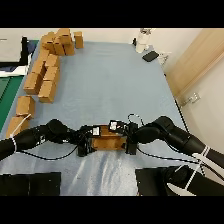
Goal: Fold the box.
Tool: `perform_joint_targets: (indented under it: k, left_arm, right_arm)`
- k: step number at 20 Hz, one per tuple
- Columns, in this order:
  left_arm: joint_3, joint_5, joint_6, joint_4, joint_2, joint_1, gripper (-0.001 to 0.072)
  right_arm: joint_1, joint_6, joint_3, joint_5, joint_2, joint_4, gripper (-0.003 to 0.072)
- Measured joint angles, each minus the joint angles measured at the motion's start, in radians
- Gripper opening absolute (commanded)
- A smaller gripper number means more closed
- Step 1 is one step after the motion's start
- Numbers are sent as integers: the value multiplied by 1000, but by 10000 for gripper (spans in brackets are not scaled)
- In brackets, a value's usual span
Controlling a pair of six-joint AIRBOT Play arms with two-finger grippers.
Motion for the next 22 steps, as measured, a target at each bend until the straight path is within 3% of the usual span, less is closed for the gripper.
perform_joint_targets:
  k: [5, 8, 14, 15, 16, 17, 18, 22]
  left_arm:
    - [0, 0, 0, 0, 0, 0, 442]
    - [0, 0, 0, 0, 0, 0, 442]
    - [0, 0, 0, 0, 0, 0, 442]
    - [0, 0, 0, 0, 0, 0, 441]
    - [0, 0, 0, 0, 0, 0, 441]
    - [0, 0, 0, 0, 0, 0, 442]
    - [0, 0, 0, 0, 0, 0, 442]
    - [0, 0, 0, 0, 0, 0, 442]
  right_arm:
    - [3, -80, -2, 27, 2, 74, 144]
    - [15, -96, -2, 27, 3, 103, 123]
    - [42, -123, -12, 84, -10, 135, 126]
    - [44, -135, -13, 94, -17, 145, 213]
    - [46, -150, -14, 103, -24, 163, 360]
    - [47, -165, -15, 111, -31, 180, 429]
    - [47, -182, -16, 115, -37, 198, 460]
    - [48, -213, -19, 121, -50, 233, 461]
